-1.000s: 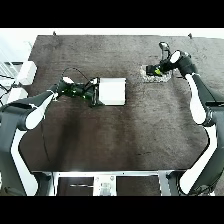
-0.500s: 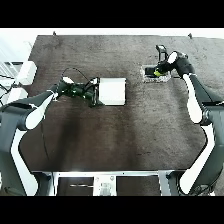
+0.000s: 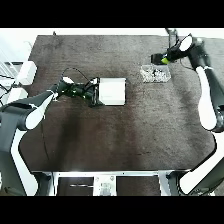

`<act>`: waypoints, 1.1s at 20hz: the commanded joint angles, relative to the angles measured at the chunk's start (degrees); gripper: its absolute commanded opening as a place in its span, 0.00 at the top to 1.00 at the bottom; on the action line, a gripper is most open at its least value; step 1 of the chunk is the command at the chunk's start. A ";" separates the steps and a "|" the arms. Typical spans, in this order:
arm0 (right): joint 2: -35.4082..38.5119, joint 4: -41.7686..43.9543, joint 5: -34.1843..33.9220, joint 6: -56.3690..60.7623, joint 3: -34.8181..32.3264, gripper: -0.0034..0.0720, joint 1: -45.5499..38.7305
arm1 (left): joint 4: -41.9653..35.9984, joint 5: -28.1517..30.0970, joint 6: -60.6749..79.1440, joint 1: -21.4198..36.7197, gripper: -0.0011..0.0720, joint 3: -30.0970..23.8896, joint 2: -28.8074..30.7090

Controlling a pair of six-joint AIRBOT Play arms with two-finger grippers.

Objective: Fold the box and place the chain.

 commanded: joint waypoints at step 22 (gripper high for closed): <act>36.33 -0.85 4.52 -11.34 0.04 0.93 16.13 | 0.02 0.04 0.00 0.00 0.26 0.00 0.04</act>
